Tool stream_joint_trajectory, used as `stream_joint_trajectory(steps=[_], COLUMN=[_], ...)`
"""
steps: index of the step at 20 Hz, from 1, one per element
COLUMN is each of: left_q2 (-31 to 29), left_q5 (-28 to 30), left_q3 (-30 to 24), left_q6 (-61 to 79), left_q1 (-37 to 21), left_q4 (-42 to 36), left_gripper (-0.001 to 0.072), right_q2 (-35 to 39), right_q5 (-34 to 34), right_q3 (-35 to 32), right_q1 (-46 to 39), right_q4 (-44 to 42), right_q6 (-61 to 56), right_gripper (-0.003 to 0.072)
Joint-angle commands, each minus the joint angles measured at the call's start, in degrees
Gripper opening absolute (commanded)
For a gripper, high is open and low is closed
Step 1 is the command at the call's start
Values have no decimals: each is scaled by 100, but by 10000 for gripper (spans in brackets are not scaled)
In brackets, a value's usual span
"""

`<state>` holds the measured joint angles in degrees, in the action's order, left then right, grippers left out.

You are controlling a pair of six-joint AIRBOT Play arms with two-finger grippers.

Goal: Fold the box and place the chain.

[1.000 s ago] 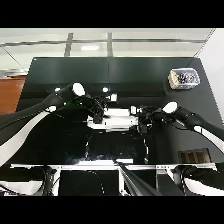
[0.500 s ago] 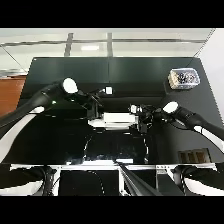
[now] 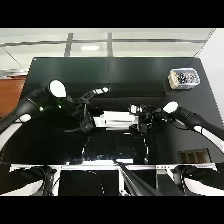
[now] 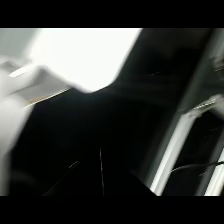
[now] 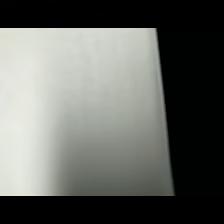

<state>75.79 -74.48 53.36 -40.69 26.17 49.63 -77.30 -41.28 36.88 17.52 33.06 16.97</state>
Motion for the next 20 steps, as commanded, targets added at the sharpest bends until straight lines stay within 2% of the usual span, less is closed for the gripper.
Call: stream_joint_trajectory(steps=[1, 4, 6, 8, 9, 12, 15, 18, 20], left_q2=[-20, -2, 0, 63, 155, 640, 1108, 1451, 1526], left_q5=[1215, 3053, 4155, 4767, 4857, 4618, 3871, 2938, 2774], left_q3=[-723, -723, -610, -452, -361, -55, 208, 367, 400], left_q6=[1196, 1888, 1952, 1950, 1937, 1069, 90, 55, 90], left_q1=[400, 385, 337, 339, 337, 323, 291, 271, 262], left_q4=[-2188, -3139, -3191, -3176, -3036, -1871, -822, -765, -763], left_gripper=[21, 22, 21, 21, 22, 21, 21, 21, 21], right_q2=[-4, -4, -4, -4, -4, -4, -4, -4, -4], right_q5=[-7, -7, -7, -7, -7, -7, -7, -7, -7], right_q3=[-4, -4, -4, -4, -4, -4, -4, -4, -4], right_q1=[0, 0, 0, 0, 0, 0, 0, 0, 0], right_q4=[0, 0, 2, 4, 2, 2, 2, 2, 2], right_q6=[-2, -2, -2, -2, -2, -2, -2, -2, -2], right_gripper=[484, 482, 299, 311, 311, 311, 312, 311, 311])
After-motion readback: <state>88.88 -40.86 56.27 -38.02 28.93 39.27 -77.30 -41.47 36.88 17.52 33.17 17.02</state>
